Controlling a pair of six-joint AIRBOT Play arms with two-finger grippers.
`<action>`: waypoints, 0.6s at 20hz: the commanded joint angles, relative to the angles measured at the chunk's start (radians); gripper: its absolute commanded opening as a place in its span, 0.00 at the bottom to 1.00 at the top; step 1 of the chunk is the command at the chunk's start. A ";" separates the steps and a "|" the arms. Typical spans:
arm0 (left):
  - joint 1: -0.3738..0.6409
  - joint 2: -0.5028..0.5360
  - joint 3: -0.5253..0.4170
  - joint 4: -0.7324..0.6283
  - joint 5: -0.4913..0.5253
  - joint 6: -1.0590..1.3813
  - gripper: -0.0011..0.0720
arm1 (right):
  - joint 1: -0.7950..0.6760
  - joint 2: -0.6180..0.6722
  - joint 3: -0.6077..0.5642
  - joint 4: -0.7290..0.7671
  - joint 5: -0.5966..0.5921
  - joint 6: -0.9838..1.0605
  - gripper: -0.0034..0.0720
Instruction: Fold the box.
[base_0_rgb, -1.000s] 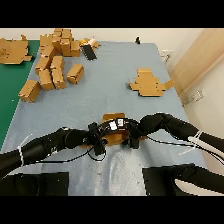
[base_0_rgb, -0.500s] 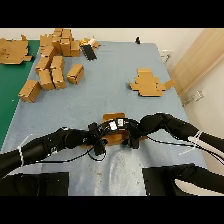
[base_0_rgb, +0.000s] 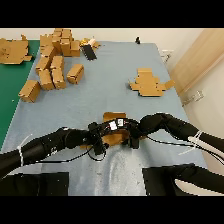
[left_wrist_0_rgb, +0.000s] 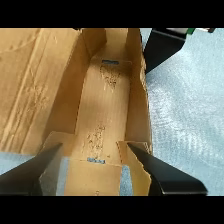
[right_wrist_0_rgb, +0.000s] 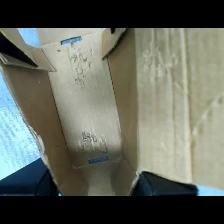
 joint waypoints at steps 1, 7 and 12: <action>0.000 -0.001 0.000 0.000 0.000 -0.002 0.96 | 0.001 -0.001 0.000 0.001 0.001 0.001 0.71; 0.002 -0.001 0.000 0.008 0.000 -0.001 0.10 | 0.001 -0.001 0.000 0.001 0.001 0.001 0.71; 0.018 0.019 0.000 0.015 -0.015 -0.076 0.03 | 0.001 -0.001 0.000 0.001 0.001 0.001 0.71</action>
